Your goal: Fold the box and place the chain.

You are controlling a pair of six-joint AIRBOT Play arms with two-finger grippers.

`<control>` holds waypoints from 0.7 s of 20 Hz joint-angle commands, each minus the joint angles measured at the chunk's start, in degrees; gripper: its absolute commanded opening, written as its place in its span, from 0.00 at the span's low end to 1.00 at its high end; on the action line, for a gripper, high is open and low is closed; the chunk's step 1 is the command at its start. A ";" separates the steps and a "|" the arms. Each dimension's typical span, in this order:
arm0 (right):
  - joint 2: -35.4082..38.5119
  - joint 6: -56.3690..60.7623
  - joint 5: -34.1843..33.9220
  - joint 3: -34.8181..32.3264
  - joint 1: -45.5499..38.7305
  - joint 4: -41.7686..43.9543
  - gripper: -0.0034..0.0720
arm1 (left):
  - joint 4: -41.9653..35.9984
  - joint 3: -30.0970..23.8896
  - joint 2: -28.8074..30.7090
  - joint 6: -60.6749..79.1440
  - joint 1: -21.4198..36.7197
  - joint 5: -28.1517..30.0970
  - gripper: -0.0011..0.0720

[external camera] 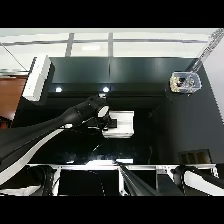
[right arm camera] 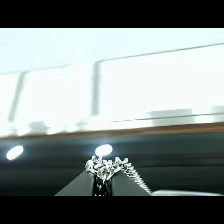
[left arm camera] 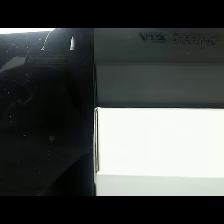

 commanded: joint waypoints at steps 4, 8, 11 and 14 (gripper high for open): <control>8.90 -9.49 10.99 -6.19 0.09 19.06 0.06 | 0.02 0.04 0.00 0.02 0.04 0.20 0.06; 12.17 -10.78 13.60 -9.42 0.22 24.59 0.06 | 0.04 0.04 0.00 0.02 0.04 0.28 0.06; 12.28 -11.78 15.69 -10.14 2.32 25.92 0.06 | 0.04 0.04 0.00 0.02 0.04 0.31 0.06; 12.55 -14.16 18.71 -14.01 6.36 29.59 0.06 | 0.04 0.04 0.00 0.02 0.04 0.31 0.06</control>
